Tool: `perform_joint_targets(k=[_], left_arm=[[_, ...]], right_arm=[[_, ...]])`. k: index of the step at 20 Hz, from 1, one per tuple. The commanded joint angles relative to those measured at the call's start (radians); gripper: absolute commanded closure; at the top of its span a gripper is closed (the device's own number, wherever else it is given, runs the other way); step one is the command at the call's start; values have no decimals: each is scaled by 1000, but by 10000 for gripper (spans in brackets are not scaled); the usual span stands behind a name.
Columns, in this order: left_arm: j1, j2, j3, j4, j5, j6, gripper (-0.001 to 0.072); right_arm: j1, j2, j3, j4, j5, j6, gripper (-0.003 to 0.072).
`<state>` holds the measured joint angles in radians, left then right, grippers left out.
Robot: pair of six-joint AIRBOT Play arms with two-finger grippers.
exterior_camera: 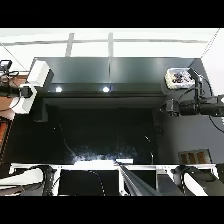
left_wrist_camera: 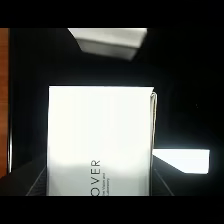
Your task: Fold the box and place the chain.
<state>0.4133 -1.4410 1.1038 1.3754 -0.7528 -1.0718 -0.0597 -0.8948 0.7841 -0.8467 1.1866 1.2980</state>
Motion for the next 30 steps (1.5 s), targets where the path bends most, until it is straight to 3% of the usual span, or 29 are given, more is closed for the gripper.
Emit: perform_joint_targets(k=[1, 4, 6, 8, 13, 17, 18, 19, 20, 22, 24, 27, 30], left_arm=[[25, -128, 124, -126, -27, 85, 414], [23, -221, 206, -210, -95, 167, 403], [14, -255, 217, -209, -86, 201, 176], [7, -265, 217, -203, -55, 200, -6], [6, -195, 280, -194, -130, 161, -4], [6, -99, 321, -175, -324, 113, 8], [6, -71, 321, -175, -383, 66, 138], [6, -45, 321, -174, -443, 26, 452], [6, -18, 321, -171, -507, -8, 683], [-2, 39, 296, -189, -581, -126, 686], [-42, 149, 183, -271, -547, -118, 687], [-179, 428, -146, -368, -313, -17, 686], [-311, 681, -501, -296, -105, 27, 685]], right_arm=[[0, 0, 1, 0, -11, 0, 674], [0, 0, 1, 1, -36, 5, 675], [0, 0, 1, 1, -48, 8, 675], [0, 0, 1, 1, -52, 9, 674], [0, 0, 1, 9, -51, 12, 674], [22, 10, 2, 16, -19, 12, 675], [27, 28, 2, 6, -5, 12, 675], [29, 55, 2, -8, 6, 13, 675], [28, 93, 3, -34, 14, 32, 675], [29, 183, 7, -65, 23, 76, 675], [41, 275, 6, -124, -11, 79, 675], [79, 330, 5, -349, -124, 79, 675], [93, 330, -77, -473, -339, 79, 675]])
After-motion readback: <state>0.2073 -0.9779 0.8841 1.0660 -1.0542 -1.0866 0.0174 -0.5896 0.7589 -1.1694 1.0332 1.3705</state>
